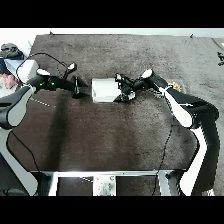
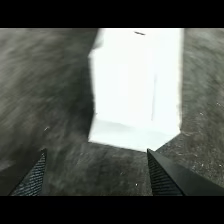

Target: Fold the box and place the chain.

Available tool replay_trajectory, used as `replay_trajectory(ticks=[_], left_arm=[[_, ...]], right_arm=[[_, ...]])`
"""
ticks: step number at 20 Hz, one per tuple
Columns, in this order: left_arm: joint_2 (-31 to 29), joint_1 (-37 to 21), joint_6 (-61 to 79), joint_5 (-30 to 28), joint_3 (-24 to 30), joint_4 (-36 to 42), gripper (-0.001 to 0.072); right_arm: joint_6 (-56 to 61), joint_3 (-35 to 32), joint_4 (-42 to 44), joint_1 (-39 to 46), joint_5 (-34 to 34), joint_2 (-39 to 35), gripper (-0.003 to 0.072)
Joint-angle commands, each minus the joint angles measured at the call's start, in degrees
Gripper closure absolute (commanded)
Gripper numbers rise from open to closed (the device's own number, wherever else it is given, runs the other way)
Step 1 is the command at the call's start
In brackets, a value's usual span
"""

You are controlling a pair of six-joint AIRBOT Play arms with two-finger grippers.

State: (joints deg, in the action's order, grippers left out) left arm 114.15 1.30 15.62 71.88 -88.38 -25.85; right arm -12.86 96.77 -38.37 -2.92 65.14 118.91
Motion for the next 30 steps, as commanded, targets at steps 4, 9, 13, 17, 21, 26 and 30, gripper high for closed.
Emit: replay_trajectory(ticks=[4, 9, 13, 17, 21, 26, 30], left_arm=[[2.16, 1.88, 9.62, 2.82, 0.76, 1.11, -0.0011], [2.29, 2.71, 9.92, 1.46, 0.98, 2.29, -0.0011], [2.71, 3.56, 9.92, 1.66, 1.49, 2.36, -0.0011], [3.98, 5.09, 9.88, -1.4, 1.49, 3.98, -0.001], [4.15, 5.09, 9.92, -2.45, 1.49, 5.29, -0.0009], [4.2, 6.05, 11.61, -4.35, 1.49, 5.05, -0.001], [4.2, 6.14, 11.37, -5.29, 1.49, 4.11, -0.001]], right_arm=[[0.02, 0.02, 0.02, -0.04, 0.0, -0.02, 0.0249], [0.02, 0.02, 0.02, -0.07, 0.02, -0.02, 0.0249], [0.02, 0.02, 0.02, -0.07, 0.0, -0.02, 0.0249], [0.02, 0.02, 0.0, -0.09, 0.0, -0.02, 0.0249], [0.02, 0.02, 0.02, -0.09, 0.02, -0.02, 0.0249], [0.02, 0.02, 0.02, -0.09, 0.02, -0.02, 0.0249], [0.02, 0.02, 0.0, -0.09, 0.0, -0.02, 0.0249]])
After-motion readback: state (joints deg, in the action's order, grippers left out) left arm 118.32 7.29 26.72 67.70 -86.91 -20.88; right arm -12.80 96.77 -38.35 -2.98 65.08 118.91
